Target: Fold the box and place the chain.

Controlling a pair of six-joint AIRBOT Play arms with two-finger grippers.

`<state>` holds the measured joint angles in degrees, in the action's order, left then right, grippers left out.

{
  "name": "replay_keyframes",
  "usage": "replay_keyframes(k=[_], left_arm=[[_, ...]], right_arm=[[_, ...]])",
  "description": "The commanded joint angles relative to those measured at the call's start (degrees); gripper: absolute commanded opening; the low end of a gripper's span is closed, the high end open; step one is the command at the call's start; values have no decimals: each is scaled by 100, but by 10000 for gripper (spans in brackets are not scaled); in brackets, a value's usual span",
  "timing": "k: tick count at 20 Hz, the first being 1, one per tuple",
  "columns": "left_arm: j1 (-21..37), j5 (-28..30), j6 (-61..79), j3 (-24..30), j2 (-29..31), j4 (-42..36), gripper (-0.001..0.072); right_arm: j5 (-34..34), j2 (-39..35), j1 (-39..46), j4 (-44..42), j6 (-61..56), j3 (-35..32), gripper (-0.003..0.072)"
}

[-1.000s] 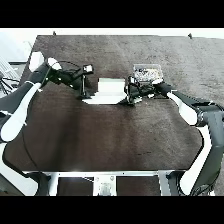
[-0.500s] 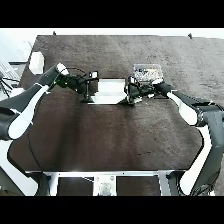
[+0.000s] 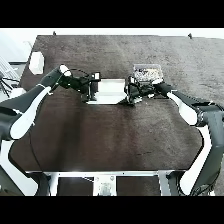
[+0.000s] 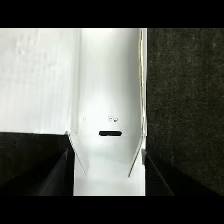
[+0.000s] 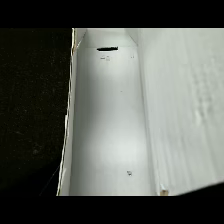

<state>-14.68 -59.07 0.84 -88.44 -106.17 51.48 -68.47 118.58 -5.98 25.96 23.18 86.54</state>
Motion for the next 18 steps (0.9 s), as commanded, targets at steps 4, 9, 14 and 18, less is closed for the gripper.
replay_keyframes(k=[4,9,14,18], left_arm=[[-28,96,118,2,-35,127,537],[-28,7,118,2,-92,166,536],[-28,0,175,2,-96,87,352],[-31,4,267,2,-157,-114,349]], right_arm=[[0,-2,0,0,-2,-2,437],[0,-2,0,-2,-2,-2,437],[0,-2,0,-2,-2,-2,437],[0,-2,0,-2,0,-2,437]])
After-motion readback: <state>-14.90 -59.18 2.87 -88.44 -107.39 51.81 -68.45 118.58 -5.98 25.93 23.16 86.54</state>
